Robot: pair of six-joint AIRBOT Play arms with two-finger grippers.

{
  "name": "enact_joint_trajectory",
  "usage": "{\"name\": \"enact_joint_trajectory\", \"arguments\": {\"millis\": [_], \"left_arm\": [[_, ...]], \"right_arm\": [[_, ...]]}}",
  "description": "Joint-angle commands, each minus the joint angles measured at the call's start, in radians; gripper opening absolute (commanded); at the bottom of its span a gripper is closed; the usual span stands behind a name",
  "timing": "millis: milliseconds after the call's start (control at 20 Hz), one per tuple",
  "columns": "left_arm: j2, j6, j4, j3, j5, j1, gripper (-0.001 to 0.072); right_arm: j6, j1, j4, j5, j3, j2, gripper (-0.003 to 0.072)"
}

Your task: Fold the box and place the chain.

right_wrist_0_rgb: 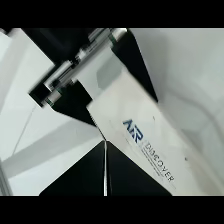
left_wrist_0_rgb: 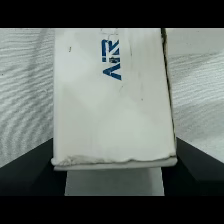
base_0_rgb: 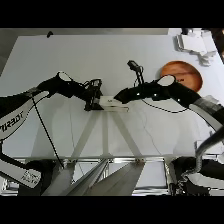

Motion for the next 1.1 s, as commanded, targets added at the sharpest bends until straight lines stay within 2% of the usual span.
{"name": "enact_joint_trajectory", "arguments": {"millis": [0, 150, 350, 450, 1050], "left_arm": [[0.001, 0.002, 0.001, 0.001, 0.001, 0.000, 0.0212], [0.001, 0.002, 0.001, 0.001, 0.001, 0.000, 0.0212], [0.001, 0.002, 0.001, 0.001, 0.001, 0.000, 0.0212], [0.001, 0.002, 0.001, 0.001, 0.001, 0.000, 0.0212], [0.001, 0.003, 0.001, 0.001, 0.001, 0.000, 0.0212]], "right_arm": [[0.083, -0.055, -0.157, 0.000, 0.005, 0.124, 0.0011], [0.250, -0.123, -0.411, 0.014, 0.005, 0.204, 0.0011], [0.518, -0.174, -0.776, 0.015, 0.004, 0.215, 0.0011], [0.612, -0.175, -0.874, 0.031, 0.004, 0.215, 0.0011], [0.618, -0.175, -0.874, 0.034, 0.005, 0.215, 0.0012]]}}
